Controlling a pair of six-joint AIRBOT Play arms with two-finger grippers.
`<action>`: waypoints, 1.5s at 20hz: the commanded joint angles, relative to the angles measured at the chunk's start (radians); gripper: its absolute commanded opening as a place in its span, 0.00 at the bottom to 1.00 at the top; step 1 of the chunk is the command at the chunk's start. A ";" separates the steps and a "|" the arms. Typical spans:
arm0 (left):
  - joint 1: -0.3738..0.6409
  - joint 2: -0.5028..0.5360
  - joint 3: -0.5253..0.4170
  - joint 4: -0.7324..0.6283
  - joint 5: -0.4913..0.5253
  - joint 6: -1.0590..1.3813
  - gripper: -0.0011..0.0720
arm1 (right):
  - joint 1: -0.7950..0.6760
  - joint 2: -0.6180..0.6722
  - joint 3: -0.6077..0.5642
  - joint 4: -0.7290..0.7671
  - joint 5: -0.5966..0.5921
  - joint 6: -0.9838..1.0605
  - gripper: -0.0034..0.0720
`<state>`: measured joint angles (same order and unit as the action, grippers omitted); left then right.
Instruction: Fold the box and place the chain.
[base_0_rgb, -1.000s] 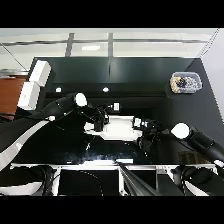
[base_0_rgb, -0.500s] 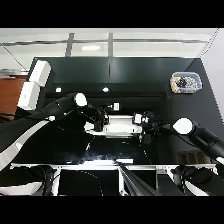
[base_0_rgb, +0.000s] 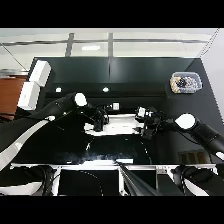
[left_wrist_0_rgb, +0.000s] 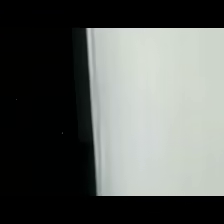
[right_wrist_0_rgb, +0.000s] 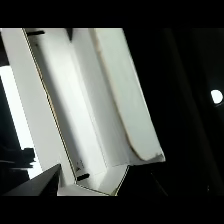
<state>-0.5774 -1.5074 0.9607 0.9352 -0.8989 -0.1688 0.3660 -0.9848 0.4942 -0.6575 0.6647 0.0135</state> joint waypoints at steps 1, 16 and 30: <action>0.000 0.001 0.001 -0.001 -0.002 0.000 0.05 | -0.034 -0.015 0.001 0.143 0.052 -0.123 0.84; 0.000 0.002 0.000 -0.001 -0.002 0.000 0.05 | -0.032 -0.189 -0.037 0.213 0.120 -0.325 0.84; 0.000 0.002 0.000 -0.001 -0.002 0.000 0.05 | 0.010 -0.211 -0.021 0.096 0.086 -0.219 0.84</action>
<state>-0.5777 -1.5063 0.9607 0.9337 -0.9020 -0.1692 0.3614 -1.1912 0.4713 -0.5060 0.7639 -0.2516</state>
